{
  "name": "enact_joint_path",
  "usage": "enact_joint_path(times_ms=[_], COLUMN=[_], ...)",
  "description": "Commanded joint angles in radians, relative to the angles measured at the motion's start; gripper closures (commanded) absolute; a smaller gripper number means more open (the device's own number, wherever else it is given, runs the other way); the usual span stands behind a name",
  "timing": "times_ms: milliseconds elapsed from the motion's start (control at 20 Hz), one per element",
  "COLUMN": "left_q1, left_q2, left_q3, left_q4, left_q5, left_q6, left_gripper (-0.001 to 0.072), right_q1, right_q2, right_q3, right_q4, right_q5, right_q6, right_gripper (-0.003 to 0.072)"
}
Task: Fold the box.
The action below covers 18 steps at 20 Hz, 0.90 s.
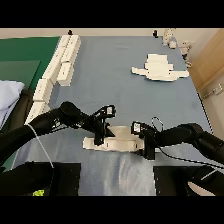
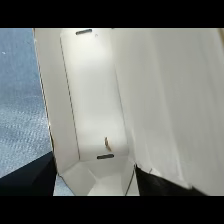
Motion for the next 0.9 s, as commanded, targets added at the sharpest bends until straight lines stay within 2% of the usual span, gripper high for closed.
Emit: enact_joint_path(times_ms=[0,450,700,850], left_q1=[0.001,0.001,0.001,0.001], left_q2=[0.000,0.000,0.000,0.000], left_q3=[0.000,0.000,0.000,0.000], left_q4=[0.000,0.000,0.000,0.000], left_q5=[0.003,0.003,0.003,0.003], left_q6=[-0.001,-0.001,-0.001,-0.001], left_gripper=[0.0695,0.0695,0.0695,0.0695], right_q1=[0.000,-0.003,-0.101,-0.102], right_q2=[0.001,0.045,0.087,0.075], right_q3=[-0.014,-0.014,-0.039,-0.039], right_q4=[0.002,-0.008,0.002,0.005], right_q5=[-0.007,0.026,0.025,0.054], right_q6=[-0.001,0.019,-0.002,-0.071], right_gripper=[-0.0034,-0.0034,-0.0034,-0.0034])
